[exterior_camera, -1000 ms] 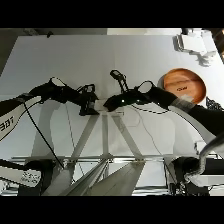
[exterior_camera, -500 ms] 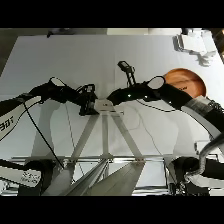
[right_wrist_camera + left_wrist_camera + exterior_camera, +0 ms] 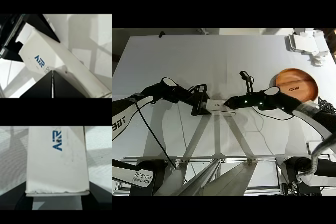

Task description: Fold the box and place the chain.

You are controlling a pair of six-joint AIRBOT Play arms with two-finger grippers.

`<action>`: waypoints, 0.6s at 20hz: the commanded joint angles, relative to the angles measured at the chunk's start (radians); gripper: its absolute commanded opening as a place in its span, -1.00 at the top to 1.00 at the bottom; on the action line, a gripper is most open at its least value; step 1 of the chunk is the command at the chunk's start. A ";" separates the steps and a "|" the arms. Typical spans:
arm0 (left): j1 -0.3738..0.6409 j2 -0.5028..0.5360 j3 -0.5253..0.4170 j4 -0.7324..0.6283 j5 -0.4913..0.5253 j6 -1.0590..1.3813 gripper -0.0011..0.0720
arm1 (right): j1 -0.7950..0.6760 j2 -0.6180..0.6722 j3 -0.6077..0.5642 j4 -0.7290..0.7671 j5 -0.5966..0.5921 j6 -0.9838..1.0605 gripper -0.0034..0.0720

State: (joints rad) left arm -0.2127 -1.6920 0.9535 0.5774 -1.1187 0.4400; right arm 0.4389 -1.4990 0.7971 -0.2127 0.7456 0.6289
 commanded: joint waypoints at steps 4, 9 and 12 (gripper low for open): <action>-0.001 0.000 0.001 -0.001 0.000 -0.003 0.27 | 0.005 -0.016 -0.010 -0.048 0.005 -0.004 0.90; -0.001 0.000 0.001 -0.001 0.000 -0.003 0.27 | 0.004 0.029 -0.009 -0.043 0.001 -0.005 0.90; -0.001 0.000 0.001 -0.001 0.000 -0.003 0.27 | 0.003 0.100 -0.008 -0.041 -0.005 -0.005 0.90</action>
